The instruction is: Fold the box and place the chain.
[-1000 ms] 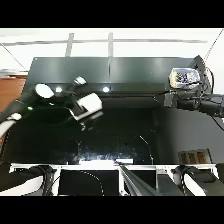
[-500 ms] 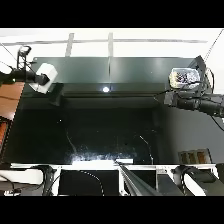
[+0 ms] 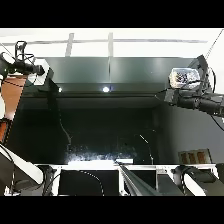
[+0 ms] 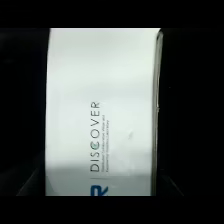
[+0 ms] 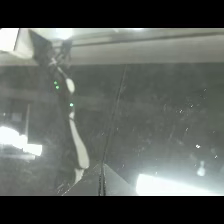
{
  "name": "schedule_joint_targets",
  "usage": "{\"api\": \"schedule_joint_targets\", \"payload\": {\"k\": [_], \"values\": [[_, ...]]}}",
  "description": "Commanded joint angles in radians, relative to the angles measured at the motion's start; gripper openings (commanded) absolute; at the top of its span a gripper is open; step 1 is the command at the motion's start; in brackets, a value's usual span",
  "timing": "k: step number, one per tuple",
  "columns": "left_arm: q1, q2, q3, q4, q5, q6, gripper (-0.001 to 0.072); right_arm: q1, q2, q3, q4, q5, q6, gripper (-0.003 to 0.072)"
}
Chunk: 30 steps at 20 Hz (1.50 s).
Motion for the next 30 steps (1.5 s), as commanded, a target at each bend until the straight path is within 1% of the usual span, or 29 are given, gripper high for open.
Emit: {"api": "schedule_joint_targets", "payload": {"k": [1,3,4,5,7,8,9,10,12,13,14,16,18,19,21,24,26,27,30], "values": [[-0.003,-0.043,0.133,0.077,-0.153,-0.083,0.0707,0.000,0.001,-0.001,-0.011,-0.032,0.005,0.0039],[-0.005,-0.035,0.263,0.126,-0.328,-0.099,0.0707,0.000,0.001,-0.001,-0.011,-0.024,0.005,0.0039],[-0.005,-0.011,0.299,0.126,-0.407,-0.102,0.0706,0.000,0.001,-0.001,-0.011,-0.023,0.005,0.0039],[-0.006,0.032,0.293,0.113,-0.474,-0.101,0.0706,0.000,0.001,-0.001,-0.009,-0.024,0.022,0.0038],[-0.006,0.149,0.227,0.076,-0.538,-0.129,0.0702,-0.004,0.001,0.002,-0.011,-0.037,0.042,0.0038],[-0.010,0.211,0.188,0.077,-0.573,-0.184,0.0692,-0.015,0.001,0.007,-0.014,-0.031,0.041,0.0038],[-0.011,0.265,0.159,0.079,-0.629,-0.246,0.0662,-0.034,0.001,0.015,-0.014,-0.002,0.041,0.0039],[-0.012,0.313,0.135,0.078,-0.701,-0.319,0.0562,-0.055,0.001,0.023,-0.018,0.043,0.041,0.0038],[-0.023,0.396,0.090,0.053,-0.850,-0.361,0.0185,-0.097,0.002,0.029,-0.034,0.151,0.027,0.0039],[-0.036,0.450,0.053,0.029,-0.866,-0.359,0.0072,-0.106,0.002,0.028,-0.074,0.195,0.026,0.0039],[-0.054,0.513,0.005,0.001,-0.848,-0.359,0.0026,-0.107,0.003,0.028,-0.141,0.215,0.026,0.0039],[-0.105,0.669,-0.139,-0.011,-0.719,-0.361,0.0026,-0.107,0.011,0.028,-0.315,0.226,0.097,0.0039],[-0.166,0.851,-0.340,-0.011,-0.557,-0.357,0.0026,-0.107,0.039,0.028,-0.449,0.219,0.148,0.0039],[-0.192,0.937,-0.445,-0.011,-0.485,-0.351,0.0026,-0.107,0.063,0.028,-0.485,0.207,0.160,0.0039],[-0.251,1.117,-0.680,-0.011,-0.360,-0.323,0.0026,-0.107,0.118,0.028,-0.494,0.153,0.160,0.0038],[-0.320,1.366,-1.010,-0.011,-0.208,-0.309,0.0026,-0.106,0.195,0.005,-0.490,0.016,0.160,0.0039],[-0.322,1.484,-1.143,-0.007,-0.142,-0.311,0.0026,-0.096,0.209,-0.024,-0.486,-0.039,0.151,0.0039],[-0.322,1.527,-1.181,-0.002,-0.133,-0.310,0.0027,-0.092,0.208,-0.043,-0.486,-0.052,0.146,0.0039],[-0.322,1.596,-1.235,0.000,-0.138,-0.310,0.0027,-0.085,0.208,-0.119,-0.495,-0.111,0.142,0.0038]]}}
